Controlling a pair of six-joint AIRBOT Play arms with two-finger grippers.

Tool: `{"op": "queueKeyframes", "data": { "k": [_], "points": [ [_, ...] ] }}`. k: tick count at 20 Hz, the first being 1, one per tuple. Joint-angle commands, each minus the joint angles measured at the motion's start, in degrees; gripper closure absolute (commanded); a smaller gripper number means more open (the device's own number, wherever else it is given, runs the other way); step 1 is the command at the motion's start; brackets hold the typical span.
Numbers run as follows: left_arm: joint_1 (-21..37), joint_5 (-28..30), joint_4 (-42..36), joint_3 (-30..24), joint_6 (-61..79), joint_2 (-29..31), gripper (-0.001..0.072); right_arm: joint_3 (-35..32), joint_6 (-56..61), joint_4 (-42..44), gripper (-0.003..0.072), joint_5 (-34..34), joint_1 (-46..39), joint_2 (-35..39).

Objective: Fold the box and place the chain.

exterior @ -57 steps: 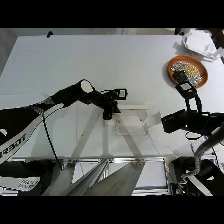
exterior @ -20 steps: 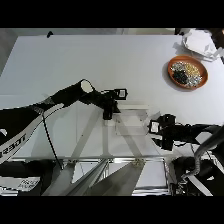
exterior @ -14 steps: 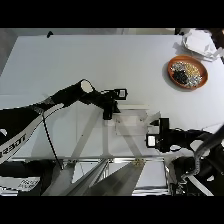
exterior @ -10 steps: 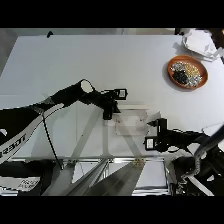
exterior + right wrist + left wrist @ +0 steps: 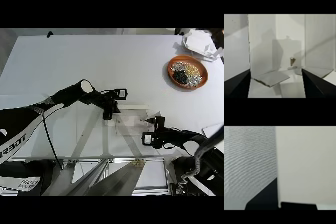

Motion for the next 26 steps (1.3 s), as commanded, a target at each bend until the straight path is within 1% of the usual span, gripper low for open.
{"op": "queueKeyframes", "data": {
  "k": [1, 3, 4, 6, 9, 10, 14, 17, 19, 22, 24, 26],
  "points": [
    [0.0, 0.0, 0.0, 0.0, 0.0, 0.0, 0.0698, 2.0, -0.2, 3.3, -0.0026, -1.3, -2.2, -0.5],
    [0.0, 0.0, 0.0, 0.0, 0.0, 0.0, 0.0698, 2.9, -0.5, 3.7, -0.0025, -0.7, -4.8, -0.5],
    [0.0, 0.0, 0.0, 0.0, 0.0, 0.0, 0.0698, 3.0, -2.4, 5.2, -0.0025, 0.2, -6.1, -0.7],
    [0.0, 0.0, 0.0, 0.0, 0.0, 0.0, 0.0698, 3.0, -7.7, 9.4, -0.0025, 1.7, -7.9, -1.9],
    [0.0, 0.0, 0.0, 0.0, 0.0, 0.0, 0.0698, 3.1, -15.4, 16.8, -0.0026, 1.7, -9.9, -4.1],
    [0.0, 0.0, 0.0, 0.0, 0.0, 0.0, 0.0698, 3.2, -16.9, 17.9, -0.0026, 1.7, -10.8, -4.8],
    [0.0, 0.0, 0.0, 0.0, 0.0, 0.0, 0.0698, 6.5, -18.2, 18.2, -0.0025, 4.0, -15.9, -8.4],
    [0.0, 0.0, 0.0, 0.0, 0.0, 0.0, 0.0698, 7.0, -18.7, 18.3, -0.0025, 5.9, -16.5, -9.4],
    [0.0, 0.0, 0.0, 0.0, 0.0, 0.0, 0.0698, 7.1, -22.1, 20.1, -0.0025, 6.4, -16.5, -9.6],
    [0.0, 0.0, 0.0, 0.0, 0.0, 0.0, 0.0698, 7.1, -26.4, 24.2, -0.0025, 7.4, -16.5, -12.0],
    [0.0, 0.0, 0.0, 0.0, 0.0, 0.0, 0.0698, 8.0, -28.7, 24.9, -0.0021, 9.6, -17.7, -14.4],
    [0.0, 0.0, 0.0, 0.0, 0.0, 0.0, 0.0698, 9.7, -28.7, 25.2, -0.002, 12.7, -21.0, -16.5]
  ]
}}
